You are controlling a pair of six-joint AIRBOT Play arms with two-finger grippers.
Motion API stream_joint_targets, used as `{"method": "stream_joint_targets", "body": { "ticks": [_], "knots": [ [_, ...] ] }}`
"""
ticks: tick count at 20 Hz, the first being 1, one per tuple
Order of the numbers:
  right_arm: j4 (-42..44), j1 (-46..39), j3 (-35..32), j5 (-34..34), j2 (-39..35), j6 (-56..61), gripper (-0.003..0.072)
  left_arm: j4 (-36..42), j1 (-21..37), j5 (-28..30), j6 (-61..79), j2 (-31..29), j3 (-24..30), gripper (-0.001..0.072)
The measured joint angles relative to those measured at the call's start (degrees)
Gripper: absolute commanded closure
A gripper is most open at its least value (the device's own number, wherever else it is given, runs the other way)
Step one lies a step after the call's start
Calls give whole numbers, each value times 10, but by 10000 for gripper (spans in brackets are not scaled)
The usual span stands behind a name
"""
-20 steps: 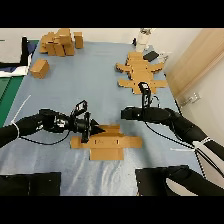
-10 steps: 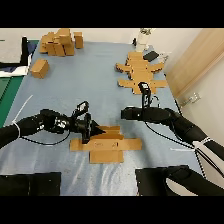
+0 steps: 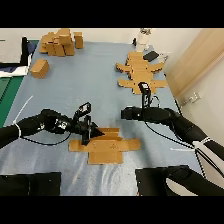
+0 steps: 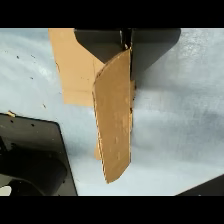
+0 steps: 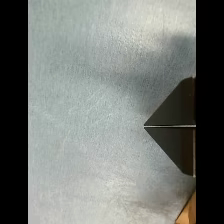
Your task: Fold the box.
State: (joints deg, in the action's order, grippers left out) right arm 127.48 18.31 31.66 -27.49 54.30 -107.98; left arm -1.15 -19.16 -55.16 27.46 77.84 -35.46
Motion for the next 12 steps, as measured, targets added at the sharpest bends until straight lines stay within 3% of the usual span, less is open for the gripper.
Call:
{"method": "stream_joint_targets", "body": {
  "ticks": [9,10,11,12],
  "knots": [
    [-2,0,0,-17,0,0,683,-40,4,-18,-5,-13,-1,695],
    [-2,0,0,-18,0,-1,683,-41,9,-17,-5,-16,-1,645],
    [-2,0,0,-19,0,-1,683,-42,13,-18,-7,-19,-1,464],
    [-2,0,0,-19,0,-1,683,-43,16,-18,-14,-21,-1,468]
  ]
}}
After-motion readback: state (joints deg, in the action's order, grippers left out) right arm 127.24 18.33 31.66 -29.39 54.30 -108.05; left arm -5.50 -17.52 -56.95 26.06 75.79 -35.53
